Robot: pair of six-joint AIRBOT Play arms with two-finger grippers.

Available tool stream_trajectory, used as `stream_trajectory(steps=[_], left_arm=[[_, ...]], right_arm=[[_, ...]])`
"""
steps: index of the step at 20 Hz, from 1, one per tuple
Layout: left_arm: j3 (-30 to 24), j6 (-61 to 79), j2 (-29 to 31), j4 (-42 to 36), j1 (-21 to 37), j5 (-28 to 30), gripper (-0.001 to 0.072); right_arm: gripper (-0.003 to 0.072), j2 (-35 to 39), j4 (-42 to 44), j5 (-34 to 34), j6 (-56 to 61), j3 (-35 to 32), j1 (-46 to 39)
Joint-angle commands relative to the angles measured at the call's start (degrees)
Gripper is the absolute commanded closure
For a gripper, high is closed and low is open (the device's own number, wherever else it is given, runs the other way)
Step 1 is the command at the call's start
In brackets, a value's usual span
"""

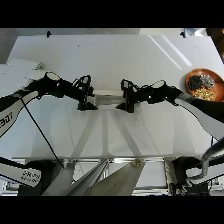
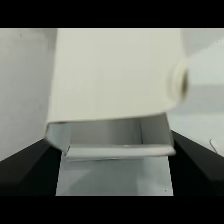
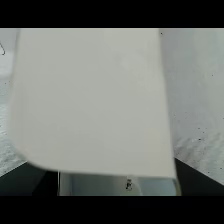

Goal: Fold the box and place the chain.

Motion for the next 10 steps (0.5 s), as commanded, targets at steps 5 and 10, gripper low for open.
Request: stream_trajectory(steps=[5,10], left_arm=[[-0.1,-3.5,-1.2,2.6,-0.7,2.3,0.0104],[-0.1,-3.5,-1.2,2.8,-0.7,1.7,0.0456]], right_arm=[[0.0272,0.0,0.2,-0.3,0.0,0.0,0.0],[0.0272,0.0,0.2,-0.3,0.0,0.0,0.0]])
